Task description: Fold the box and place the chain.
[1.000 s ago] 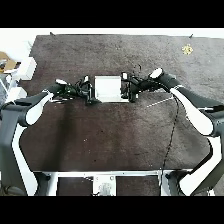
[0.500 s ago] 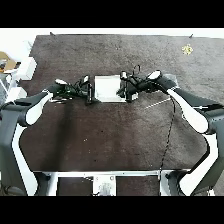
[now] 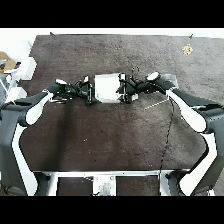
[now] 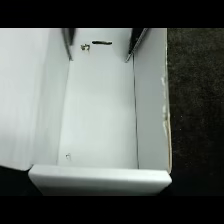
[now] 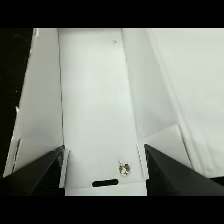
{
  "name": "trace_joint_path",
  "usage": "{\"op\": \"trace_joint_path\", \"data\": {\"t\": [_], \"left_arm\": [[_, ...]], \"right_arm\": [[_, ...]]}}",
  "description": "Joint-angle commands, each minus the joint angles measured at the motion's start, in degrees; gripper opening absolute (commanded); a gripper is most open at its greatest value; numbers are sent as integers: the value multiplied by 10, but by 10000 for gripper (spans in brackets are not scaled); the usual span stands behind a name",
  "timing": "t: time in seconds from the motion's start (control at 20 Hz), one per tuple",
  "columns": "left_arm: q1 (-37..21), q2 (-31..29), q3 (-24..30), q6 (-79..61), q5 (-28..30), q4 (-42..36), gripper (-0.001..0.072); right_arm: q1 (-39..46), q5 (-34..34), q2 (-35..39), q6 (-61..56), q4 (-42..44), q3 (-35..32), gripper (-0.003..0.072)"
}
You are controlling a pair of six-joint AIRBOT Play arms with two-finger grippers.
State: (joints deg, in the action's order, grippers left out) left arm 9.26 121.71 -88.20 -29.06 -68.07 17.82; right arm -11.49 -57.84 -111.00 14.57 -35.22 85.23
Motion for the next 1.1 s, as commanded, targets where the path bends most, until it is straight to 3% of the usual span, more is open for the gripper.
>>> {"op": "trace_joint_path", "data": {"t": [0.0, 0.2, 0.3, 0.4, 0.45, 0.85, 1.05], "left_arm": [[0, 0, 0, 1, 1, -1, 243], [0, 0, 0, 1, 1, -1, 243], [0, 0, 0, 1, 1, -1, 243], [0, 0, 0, 1, 1, -1, 243], [0, 0, 0, 1, 1, -1, 243], [0, 0, 0, 1, 1, -1, 243], [0, 0, 0, 1, 1, -1, 243]], "right_arm": [[0, 2, 0, -2, -5, 0, 675], [2, 2, 0, -3, -6, 0, 672], [10, -7, 3, -27, -10, 1, 328], [23, -8, 22, -101, -44, 1, 94], [31, -8, 36, -145, -65, 1, 24], [107, 1, 142, -606, -181, 1, 24], [137, -53, 127, -705, -188, 1, 24]]}}
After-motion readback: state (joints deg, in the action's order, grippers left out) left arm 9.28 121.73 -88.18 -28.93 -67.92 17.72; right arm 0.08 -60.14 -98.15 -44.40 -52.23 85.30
